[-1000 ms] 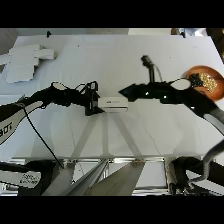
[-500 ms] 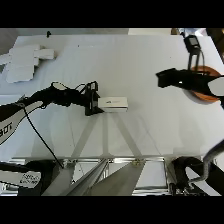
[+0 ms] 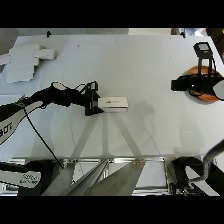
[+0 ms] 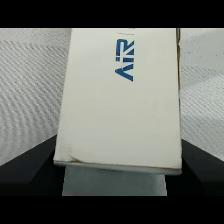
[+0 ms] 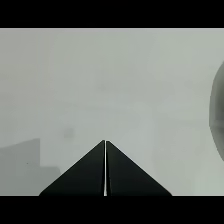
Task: Fold the box and place the chain.
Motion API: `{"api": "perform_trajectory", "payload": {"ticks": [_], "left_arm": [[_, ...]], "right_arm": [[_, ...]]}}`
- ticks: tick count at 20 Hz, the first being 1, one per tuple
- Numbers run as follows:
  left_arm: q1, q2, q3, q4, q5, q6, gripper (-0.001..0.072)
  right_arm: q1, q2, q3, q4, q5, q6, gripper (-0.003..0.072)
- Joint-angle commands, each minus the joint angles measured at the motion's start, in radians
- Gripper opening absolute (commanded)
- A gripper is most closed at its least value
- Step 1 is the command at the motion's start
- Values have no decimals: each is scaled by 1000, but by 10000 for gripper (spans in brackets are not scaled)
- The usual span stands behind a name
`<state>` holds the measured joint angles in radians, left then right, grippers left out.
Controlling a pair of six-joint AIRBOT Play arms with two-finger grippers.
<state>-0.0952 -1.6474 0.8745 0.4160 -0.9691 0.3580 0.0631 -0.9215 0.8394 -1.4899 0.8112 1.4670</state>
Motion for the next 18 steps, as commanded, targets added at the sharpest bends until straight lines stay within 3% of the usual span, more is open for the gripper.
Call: {"api": "perform_trajectory", "payload": {"ticks": [1,12,18], "left_arm": [[0,1,0,0,0,0,566],[0,5,0,1,22,2,566],[3,135,0,0,31,-60,566]], "right_arm": [[-1,1,1,-24,11,17,18],[-1,1,1,-24,11,17,18],[-1,1,1,-24,11,17,18]]}}
